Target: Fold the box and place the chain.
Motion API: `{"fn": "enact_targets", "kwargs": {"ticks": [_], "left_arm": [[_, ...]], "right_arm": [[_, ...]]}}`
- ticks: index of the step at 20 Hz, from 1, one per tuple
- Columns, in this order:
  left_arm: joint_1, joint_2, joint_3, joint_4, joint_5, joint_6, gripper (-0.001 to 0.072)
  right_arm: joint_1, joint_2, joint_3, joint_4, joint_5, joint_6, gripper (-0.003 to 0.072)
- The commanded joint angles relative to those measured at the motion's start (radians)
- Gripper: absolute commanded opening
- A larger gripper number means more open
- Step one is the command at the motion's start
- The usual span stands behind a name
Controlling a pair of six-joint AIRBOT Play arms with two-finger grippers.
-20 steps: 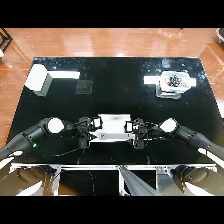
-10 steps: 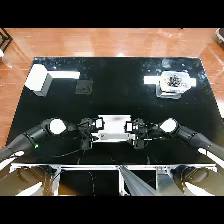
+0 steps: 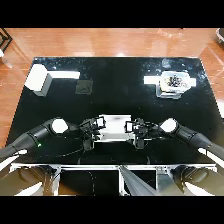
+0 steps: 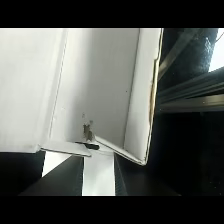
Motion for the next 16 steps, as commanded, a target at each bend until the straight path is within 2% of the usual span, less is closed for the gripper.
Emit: {"fn": "enact_targets", "kwargs": {"ticks": [1,8,16], "left_arm": [[0.001,-0.004,0.000,0.005,-0.002,0.000,0.0289],[0.009,-0.004,0.006,0.069,-0.005,-0.004,0.0289],[0.031,-0.004,0.035,0.063,-0.009,-0.003,0.0289]], "right_arm": [[0.001,-0.001,0.000,0.001,0.000,0.000,0.0357],[0.001,-0.001,0.000,0.001,0.000,0.000,0.0357],[0.001,-0.001,0.000,0.001,0.000,0.000,0.0357]]}}
